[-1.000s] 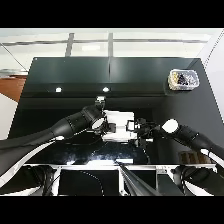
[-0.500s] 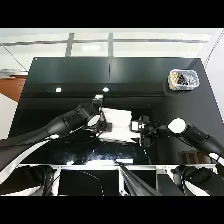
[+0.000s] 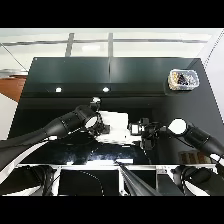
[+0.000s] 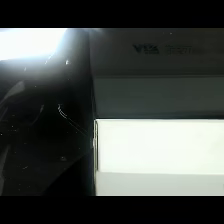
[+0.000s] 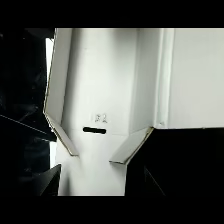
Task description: Fold the box and place the chain.
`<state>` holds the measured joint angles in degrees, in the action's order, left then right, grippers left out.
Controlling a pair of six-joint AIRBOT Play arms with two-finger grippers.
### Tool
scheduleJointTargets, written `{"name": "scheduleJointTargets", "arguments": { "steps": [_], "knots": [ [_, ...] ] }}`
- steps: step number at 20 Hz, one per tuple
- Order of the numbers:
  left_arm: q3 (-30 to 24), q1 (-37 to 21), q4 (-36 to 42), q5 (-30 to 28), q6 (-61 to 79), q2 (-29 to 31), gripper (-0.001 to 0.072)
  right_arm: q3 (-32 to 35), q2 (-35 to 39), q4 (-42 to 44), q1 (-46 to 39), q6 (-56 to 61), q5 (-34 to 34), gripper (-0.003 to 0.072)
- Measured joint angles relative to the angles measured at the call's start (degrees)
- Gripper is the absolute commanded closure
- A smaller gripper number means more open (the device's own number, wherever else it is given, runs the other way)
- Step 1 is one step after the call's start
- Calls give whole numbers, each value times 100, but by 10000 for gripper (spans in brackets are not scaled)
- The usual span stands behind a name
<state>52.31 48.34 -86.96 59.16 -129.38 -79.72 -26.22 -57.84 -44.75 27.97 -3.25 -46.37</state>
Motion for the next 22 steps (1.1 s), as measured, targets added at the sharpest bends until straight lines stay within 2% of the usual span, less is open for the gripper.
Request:
{"name": "scheduleJointTargets", "arguments": {
  "steps": [3, 5, 6, 16, 17, 18, 19, 21, 22],
  "knots": [
    [-7, 0, 24, -24, -2, -4, 678, 0, -76, 155, 120, 2, 111, 157],
    [-11, 0, 33, -46, -2, -4, 678, 0, -105, 262, 157, 46, 168, 494],
    [-13, 0, 42, -57, -2, -4, 678, 0, -111, 299, 168, 118, 188, 628],
    [-13, 0, 48, -94, -26, -4, 678, 0, -164, 529, 197, 721, 321, 639],
    [-13, 0, 48, -96, -31, -4, 678, 0, -166, 365, 197, 866, 409, 637],
    [-13, 0, 48, -96, -33, -4, 678, 0, -170, 162, 197, 1045, 518, 355],
    [-13, 0, 48, -96, -31, -4, 678, 0, -170, -72, 197, 1217, 597, 43],
    [-13, 0, 50, -107, 17, -4, 678, 0, -170, -448, 197, 1523, 723, 107],
    [-13, 0, 50, -107, 13, -4, 678, 0, -170, -553, 197, 1652, 723, 108]
  ]
}}
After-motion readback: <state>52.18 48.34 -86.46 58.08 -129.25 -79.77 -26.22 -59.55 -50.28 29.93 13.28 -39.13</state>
